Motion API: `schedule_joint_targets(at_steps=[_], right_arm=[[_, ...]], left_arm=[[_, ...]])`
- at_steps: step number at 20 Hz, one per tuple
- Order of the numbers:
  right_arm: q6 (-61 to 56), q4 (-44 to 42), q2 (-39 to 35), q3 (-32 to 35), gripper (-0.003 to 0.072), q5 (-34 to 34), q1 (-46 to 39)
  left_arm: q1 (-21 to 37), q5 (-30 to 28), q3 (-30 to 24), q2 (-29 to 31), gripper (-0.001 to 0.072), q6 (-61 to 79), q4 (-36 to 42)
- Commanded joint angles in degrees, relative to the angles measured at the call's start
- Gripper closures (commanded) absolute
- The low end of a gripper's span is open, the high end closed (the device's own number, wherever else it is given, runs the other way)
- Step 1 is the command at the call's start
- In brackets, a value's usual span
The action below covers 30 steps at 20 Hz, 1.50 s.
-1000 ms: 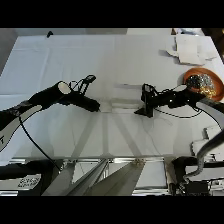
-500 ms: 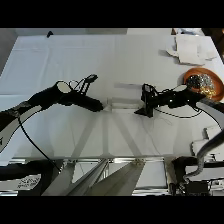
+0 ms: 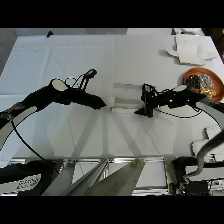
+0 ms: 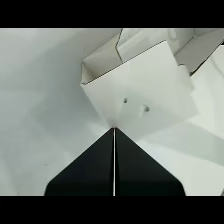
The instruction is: Fold the box and place the chain.
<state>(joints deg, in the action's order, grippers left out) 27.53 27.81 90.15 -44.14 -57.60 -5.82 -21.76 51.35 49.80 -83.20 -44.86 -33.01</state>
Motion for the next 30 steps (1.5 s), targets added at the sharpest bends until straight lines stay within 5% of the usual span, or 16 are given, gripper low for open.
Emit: schedule_joint_targets(at_steps=[1,4,7,9,11,13,22,30], right_arm=[[0.0,0.0,0.0,0.0,0.0183,0.0,0.0],[0.0,0.0,0.0,0.0,0.0183,0.0,0.0],[0.0,0.0,0.0,0.0,0.0183,0.0,0.0],[0.0,0.0,0.0,0.0,0.0183,0.0,0.0],[0.0,0.0,0.0,0.0,0.0183,0.0,0.0],[0.0,0.0,0.0,0.0,0.0183,0.0,0.0],[0.0,0.0,0.0,0.0,0.0183,0.0,0.0],[0.0,0.0,0.0,0.0,0.0183,0.0,0.0]], left_arm=[[-0.1,-0.2,0.0,0.1,0.0703,1.4,1.3],[-0.1,-2.6,0.0,0.0,0.0674,2.5,1.3],[-0.1,-3.4,0.0,0.0,0.0485,3.9,1.2],[-0.1,-3.4,0.0,0.0,0.0473,3.9,1.2],[-0.1,-3.5,0.0,0.0,0.0298,3.4,1.2],[-0.1,-3.6,0.0,0.0,0.0203,2.2,1.2],[-0.1,-1.6,0.0,-2.7,0.0129,-1.8,1.7],[0.0,2.9,0.0,-4.5,0.0136,11.1,15.1]])
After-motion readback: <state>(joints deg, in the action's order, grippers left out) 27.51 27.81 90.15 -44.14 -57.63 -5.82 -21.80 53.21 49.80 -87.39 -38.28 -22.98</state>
